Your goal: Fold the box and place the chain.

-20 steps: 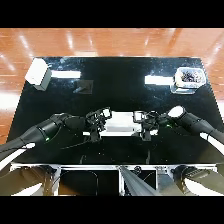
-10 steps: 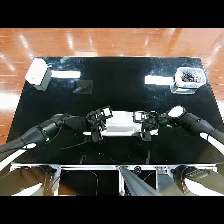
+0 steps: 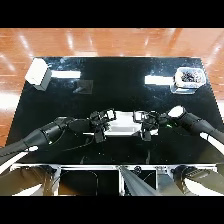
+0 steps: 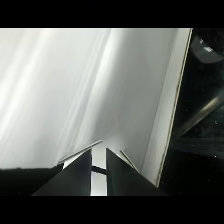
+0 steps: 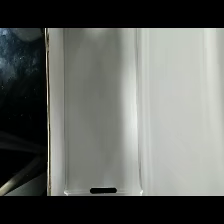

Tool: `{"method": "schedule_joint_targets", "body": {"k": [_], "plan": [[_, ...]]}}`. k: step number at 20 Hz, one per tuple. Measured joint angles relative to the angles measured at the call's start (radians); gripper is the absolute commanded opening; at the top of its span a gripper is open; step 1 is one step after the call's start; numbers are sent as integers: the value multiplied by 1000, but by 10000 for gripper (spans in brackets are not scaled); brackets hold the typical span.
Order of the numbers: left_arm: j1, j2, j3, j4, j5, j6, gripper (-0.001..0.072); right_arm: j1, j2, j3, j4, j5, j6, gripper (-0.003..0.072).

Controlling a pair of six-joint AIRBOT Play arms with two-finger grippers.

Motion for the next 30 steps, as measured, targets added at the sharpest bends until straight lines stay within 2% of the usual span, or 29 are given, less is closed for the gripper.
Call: {"method": "schedule_joint_targets", "body": {"k": [1, 6, 8, 9, 12, 13, 14, 16, 17, 18, 20, 21, 23, 30], "plan": [[-2, -2, 0, 0, -5, 0, 200, 0, 0, 0, 0, 0, 0, 531], [-4, -6, 0, -2, -7, -1, 549, 0, 0, 0, 2, -3, 1, 531], [-4, -6, 0, -1, -10, -1, 540, 0, 0, 0, 2, -3, 1, 531], [-4, -6, 0, -1, -10, -1, 484, 0, 0, 0, 2, -3, 1, 531], [-4, -6, 0, 0, -14, -3, 467, 0, 0, 0, 1, -1, 3, 531], [-4, -6, 0, 0, -14, -3, 341, 0, 0, 0, 1, -1, 3, 531], [-4, -6, 0, 2, -16, 0, 350, 0, 0, 0, 0, 2, 2, 531], [-4, -6, 0, 1, -13, 0, 540, 0, 0, 0, 1, 2, 1, 531], [-4, -6, 0, 0, -11, -1, 550, 0, 0, 0, 1, -1, 1, 531], [-4, -6, 0, 1, -11, 0, 537, 0, 0, 0, 1, -1, 1, 531], [-4, -6, 0, 2, -16, -3, 255, 0, 0, 0, 0, 0, 1, 531], [-4, -6, 0, 2, -19, 0, 214, 0, 0, 0, 1, 5, 1, 531], [-4, -6, 0, 1, -16, 0, 21, 0, 0, 0, 2, 6, 0, 531], [20, 35, 0, 33, 1, -39, 17, 0, 0, 0, 2, 0, 0, 531]]}}
